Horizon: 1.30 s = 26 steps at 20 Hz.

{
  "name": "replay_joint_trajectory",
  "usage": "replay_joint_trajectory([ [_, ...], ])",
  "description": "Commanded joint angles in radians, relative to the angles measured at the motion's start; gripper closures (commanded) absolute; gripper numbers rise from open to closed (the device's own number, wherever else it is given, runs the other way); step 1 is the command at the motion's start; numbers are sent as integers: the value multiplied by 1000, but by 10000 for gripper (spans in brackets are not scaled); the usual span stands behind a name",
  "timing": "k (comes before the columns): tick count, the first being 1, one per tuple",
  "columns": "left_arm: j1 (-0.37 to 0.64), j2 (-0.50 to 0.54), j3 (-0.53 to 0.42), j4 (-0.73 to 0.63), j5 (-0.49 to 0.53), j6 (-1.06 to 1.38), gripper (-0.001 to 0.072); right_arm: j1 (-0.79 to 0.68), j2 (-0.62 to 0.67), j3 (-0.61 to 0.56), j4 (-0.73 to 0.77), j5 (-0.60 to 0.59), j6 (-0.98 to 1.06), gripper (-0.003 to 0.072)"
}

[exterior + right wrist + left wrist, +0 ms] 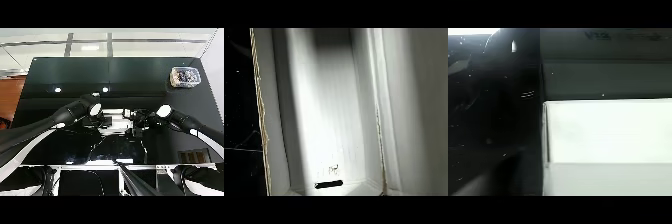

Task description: Fold the box and place the chain.

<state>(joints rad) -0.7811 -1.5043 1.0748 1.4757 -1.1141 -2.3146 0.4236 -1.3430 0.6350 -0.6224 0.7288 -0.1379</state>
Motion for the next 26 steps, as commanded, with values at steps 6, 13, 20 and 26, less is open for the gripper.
replay_joint_trajectory([
  [6,-15,-8,12,0,36,-4,686,0,-1,0,0,0,0,459],
  [13,-13,-8,13,-10,32,4,298,0,-1,0,0,0,0,459],
  [20,3,-8,13,-11,39,45,686,0,-1,0,0,0,0,460],
  [26,3,-8,13,-15,35,44,686,0,-1,0,2,10,1,459],
])
